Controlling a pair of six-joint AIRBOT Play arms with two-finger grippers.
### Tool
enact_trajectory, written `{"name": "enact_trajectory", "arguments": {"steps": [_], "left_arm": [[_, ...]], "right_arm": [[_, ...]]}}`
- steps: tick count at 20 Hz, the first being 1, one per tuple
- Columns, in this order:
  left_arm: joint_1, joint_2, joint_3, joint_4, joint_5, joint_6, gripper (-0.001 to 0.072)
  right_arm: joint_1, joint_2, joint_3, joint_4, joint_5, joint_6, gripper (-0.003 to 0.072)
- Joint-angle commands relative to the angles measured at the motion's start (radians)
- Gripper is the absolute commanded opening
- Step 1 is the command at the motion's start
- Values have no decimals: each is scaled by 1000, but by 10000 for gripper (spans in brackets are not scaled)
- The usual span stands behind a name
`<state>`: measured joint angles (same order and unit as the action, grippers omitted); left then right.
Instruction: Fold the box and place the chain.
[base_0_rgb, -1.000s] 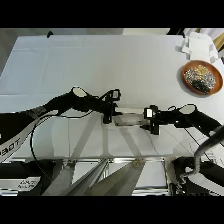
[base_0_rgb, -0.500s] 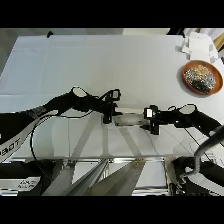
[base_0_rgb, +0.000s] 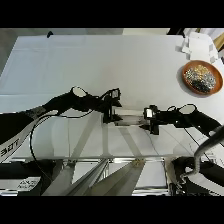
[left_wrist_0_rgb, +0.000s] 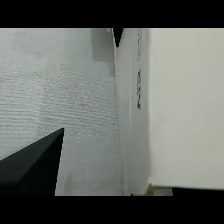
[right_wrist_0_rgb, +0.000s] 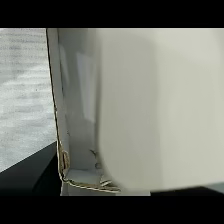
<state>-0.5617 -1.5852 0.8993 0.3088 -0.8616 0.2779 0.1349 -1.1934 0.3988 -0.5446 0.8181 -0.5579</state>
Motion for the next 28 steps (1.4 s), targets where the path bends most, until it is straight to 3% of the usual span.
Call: {"name": "enact_trajectory", "arguments": {"steps": [1,6,10,13,16,21,28], "left_arm": [[29,40,0,34,-4,-37,698],[110,172,0,338,-90,-317,679],[144,314,0,600,-266,-502,10],[129,391,0,615,-393,-632,4],[50,408,-1,554,-387,-709,4],[-86,330,-13,218,-177,-633,5],[-138,161,-13,6,246,-742,4]], "right_arm": [[0,1,0,-1,2,0,406],[0,1,0,-1,2,0,406],[0,1,0,-1,2,0,406],[0,1,0,-1,2,0,406],[0,1,0,-1,2,0,406],[0,1,0,-1,2,0,406],[0,1,0,-1,2,0,406]]}}
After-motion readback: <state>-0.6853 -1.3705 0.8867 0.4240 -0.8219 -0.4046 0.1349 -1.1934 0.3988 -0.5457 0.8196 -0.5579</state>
